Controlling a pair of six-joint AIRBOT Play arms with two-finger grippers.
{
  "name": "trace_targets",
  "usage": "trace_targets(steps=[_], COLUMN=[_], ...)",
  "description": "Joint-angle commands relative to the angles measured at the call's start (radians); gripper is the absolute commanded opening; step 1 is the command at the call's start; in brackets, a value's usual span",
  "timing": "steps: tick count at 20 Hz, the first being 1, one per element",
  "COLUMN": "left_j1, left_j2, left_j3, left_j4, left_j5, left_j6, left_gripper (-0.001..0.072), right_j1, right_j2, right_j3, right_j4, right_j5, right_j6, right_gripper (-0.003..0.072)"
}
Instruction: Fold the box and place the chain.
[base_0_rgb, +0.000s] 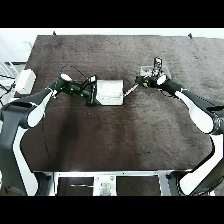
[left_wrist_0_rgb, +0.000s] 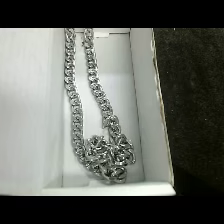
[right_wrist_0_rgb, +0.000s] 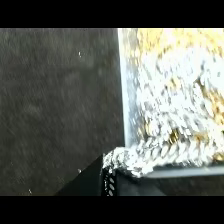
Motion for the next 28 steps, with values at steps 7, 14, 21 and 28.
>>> trace_targets(steps=[7, 14, 21, 28], left_j1=[0.000, 0.000, 0.000, 0.000], left_j2=[0.001, 0.001, 0.001, 0.001], left_j3=[0.000, 0.000, 0.000, 0.000], left_j4=[0.000, 0.000, 0.000, 0.000], left_j5=[0.000, 0.000, 0.000, 0.001], left_j6=[0.000, 0.000, 0.000, 0.000], left_gripper=[0.0471, 0.0471, 0.0471, 0.0471], right_j1=[0.029, 0.127, 0.259, 0.360], right_j2=[0.225, 0.633, 0.709, 0.701], right_j3=[0.024, 0.024, 0.023, -0.054], right_j4=[-0.021, -0.150, -0.186, -0.184], right_j5=[0.155, 0.266, 0.291, 0.262], right_j6=[-0.088, -0.087, -0.087, -0.051], right_gripper=[0.0011, 0.0011, 0.0011, 0.0011])
